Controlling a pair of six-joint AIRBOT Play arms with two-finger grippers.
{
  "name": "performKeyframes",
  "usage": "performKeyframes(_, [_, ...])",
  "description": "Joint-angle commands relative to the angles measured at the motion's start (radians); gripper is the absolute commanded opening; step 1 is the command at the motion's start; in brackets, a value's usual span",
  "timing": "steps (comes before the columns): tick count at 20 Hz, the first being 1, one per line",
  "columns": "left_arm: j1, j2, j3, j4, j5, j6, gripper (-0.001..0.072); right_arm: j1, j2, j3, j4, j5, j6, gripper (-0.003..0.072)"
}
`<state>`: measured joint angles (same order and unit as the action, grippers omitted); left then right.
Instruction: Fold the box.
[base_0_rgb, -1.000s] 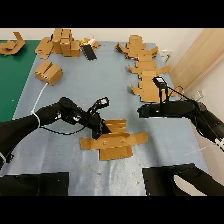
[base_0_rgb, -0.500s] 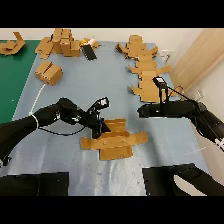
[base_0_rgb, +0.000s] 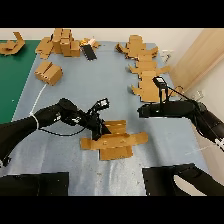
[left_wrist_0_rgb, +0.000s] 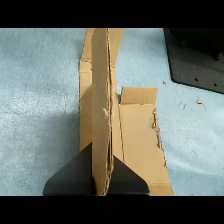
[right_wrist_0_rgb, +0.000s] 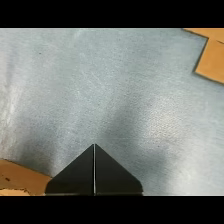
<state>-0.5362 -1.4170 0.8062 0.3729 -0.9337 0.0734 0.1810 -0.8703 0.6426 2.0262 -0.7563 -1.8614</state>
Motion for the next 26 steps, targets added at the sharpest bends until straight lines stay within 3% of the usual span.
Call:
performKeyframes(1, [0.0, 0.001, 0.0, 0.001, -0.001, -0.007, 0.0012, 0.003, 0.019, 0.0, -0.007, -0.021, -0.018, 0.0002])
performKeyframes(6, [0.0, 0.001, 0.0, 0.001, -0.001, -0.007, 0.0013, 0.187, 0.225, -0.061, -0.101, -0.114, -0.043, 0.0001])
performKeyframes(11, [0.0, 0.001, 0.0, 0.001, -0.001, -0.007, 0.0012, 0.623, 0.431, -0.243, -0.211, -0.192, 0.006, 0.0001])
performKeyframes(13, [0.0, 0.001, 0.0, 0.001, -0.001, -0.007, 0.0012, 0.808, 0.438, -0.292, -0.387, -0.18, 0.005, 0.0004])
performKeyframes(14, [0.0, 0.001, 0.0, 0.001, -0.001, -0.007, 0.0013, 0.88, 0.422, -0.303, -0.464, -0.154, 0.005, 0.0143])
performKeyframes(15, [0.0, 0.001, 0.001, 0.001, -0.001, -0.007, 0.0013, 0.928, 0.402, -0.306, -0.515, -0.119, 0.005, 0.045])
performKeyframes(16, [0.0, 0.001, 0.001, 0.001, -0.001, -0.007, 0.0013, 0.959, 0.373, -0.305, -0.554, -0.088, 0.005, 0.0569])
performKeyframes(22, [0.0, 0.001, 0.001, 0.001, 0.0, -0.007, 0.0012, 0.973, 0.157, -0.305, -0.603, -0.016, -0.037, 0.057])
performKeyframes(26, [0.0, 0.001, 0.001, 0.001, -0.001, -0.007, 0.0012, 0.973, 0.105, -0.305, -0.674, 0.036, -0.036, 0.0569])
